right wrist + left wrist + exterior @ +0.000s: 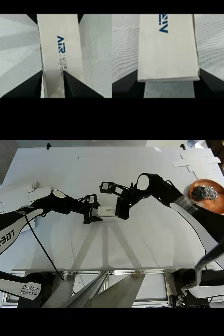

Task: Fold the box and place the chain.

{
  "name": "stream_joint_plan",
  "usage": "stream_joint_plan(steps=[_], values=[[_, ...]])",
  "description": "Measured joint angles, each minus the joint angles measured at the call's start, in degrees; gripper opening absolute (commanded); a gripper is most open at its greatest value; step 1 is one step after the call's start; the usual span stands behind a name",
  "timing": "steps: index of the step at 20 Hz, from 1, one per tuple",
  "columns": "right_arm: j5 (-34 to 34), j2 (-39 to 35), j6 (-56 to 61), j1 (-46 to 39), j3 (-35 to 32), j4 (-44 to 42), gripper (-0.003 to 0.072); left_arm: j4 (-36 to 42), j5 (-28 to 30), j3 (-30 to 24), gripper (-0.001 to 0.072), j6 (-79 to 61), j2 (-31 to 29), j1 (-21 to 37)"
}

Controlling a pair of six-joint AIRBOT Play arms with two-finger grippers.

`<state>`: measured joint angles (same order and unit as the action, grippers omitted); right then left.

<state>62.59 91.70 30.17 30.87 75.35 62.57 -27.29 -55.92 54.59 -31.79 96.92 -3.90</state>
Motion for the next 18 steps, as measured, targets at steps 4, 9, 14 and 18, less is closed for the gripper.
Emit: stream_joint_plan(steps=[4,9,14,18], values=[[0.7,-1.7,1.2,0.3,0.0,0.2,0.0295,0.0,0.0,0.0,0.0217,0.0,0.0,0.0],[0.4,-5.9,7.8,-1.0,0.0,-0.7,0.0055,0.0,0.0,0.0,0.0217,0.1,0.0,0.0],[-1.1,-6.0,15.7,-3.6,0.0,-7.9,0.0012,0.0,0.0,0.0,0.0217,0.1,0.0,0.0],[-2.9,-2.4,22.8,-4.3,0.0,-16.2,0.0011,0.0,0.0,0.0,0.0217,0.1,0.0,0.0]])
